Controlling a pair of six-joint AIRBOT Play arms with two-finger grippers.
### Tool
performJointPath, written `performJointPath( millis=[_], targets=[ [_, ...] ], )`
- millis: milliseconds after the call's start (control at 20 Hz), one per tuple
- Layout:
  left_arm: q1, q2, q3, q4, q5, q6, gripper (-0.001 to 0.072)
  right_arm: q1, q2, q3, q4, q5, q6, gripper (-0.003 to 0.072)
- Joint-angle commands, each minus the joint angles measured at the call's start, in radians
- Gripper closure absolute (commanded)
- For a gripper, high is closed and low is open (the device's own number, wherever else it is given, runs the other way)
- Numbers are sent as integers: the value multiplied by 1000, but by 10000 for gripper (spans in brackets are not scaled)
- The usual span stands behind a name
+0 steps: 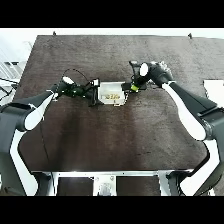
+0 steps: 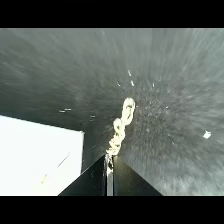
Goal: Fold the box and place the chain.
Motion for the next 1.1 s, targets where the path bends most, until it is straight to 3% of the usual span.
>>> performJointPath(
  millis=[0, 350, 550, 850, 1050],
  targets=[
    [-1, 1, 0, 0, 0, 0, 364, 1, 115, 1, -26, 3, -2, 677],
    [-1, 1, 0, 0, 10, 0, 364, 54, 358, 1, -26, 68, -61, 677],
    [-1, 1, 0, 0, 15, 0, 364, 116, 425, 1, -25, 67, -105, 677],
    [0, 1, 0, 0, 16, 0, 364, 146, 425, -63, -21, -26, -108, 678],
    [-1, 1, 0, 0, 16, 0, 364, 146, 424, -179, 33, -156, -108, 677]
  ],
)
